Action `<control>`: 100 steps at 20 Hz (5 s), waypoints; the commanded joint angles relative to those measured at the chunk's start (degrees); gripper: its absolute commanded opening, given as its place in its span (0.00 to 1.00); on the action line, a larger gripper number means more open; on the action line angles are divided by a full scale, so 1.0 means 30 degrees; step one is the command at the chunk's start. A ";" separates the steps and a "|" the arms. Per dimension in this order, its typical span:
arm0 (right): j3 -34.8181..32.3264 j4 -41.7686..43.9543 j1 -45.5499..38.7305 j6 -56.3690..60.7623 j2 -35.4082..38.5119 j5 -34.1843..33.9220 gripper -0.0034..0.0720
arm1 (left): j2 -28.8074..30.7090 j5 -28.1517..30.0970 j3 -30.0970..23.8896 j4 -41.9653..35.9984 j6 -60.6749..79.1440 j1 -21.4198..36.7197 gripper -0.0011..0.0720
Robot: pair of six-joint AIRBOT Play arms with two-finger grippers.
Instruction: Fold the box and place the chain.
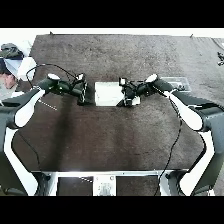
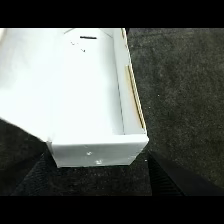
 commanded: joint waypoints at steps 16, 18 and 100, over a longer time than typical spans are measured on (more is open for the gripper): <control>0.0015 0.0000 0.0015 0.0007 0.0015 0.0007 0.47 | -0.0364 0.1137 0.0270 -0.0175 -0.0546 -0.0889 1.00; 0.0007 0.0000 0.0015 0.0000 0.0015 0.0007 0.47 | -0.0364 0.2346 0.0554 0.0947 -0.0554 -0.0882 1.00; 0.0015 -0.3286 -0.1435 0.1953 0.2091 0.1107 0.84 | -0.0925 0.2936 0.0546 -0.0357 0.0954 -0.1807 0.49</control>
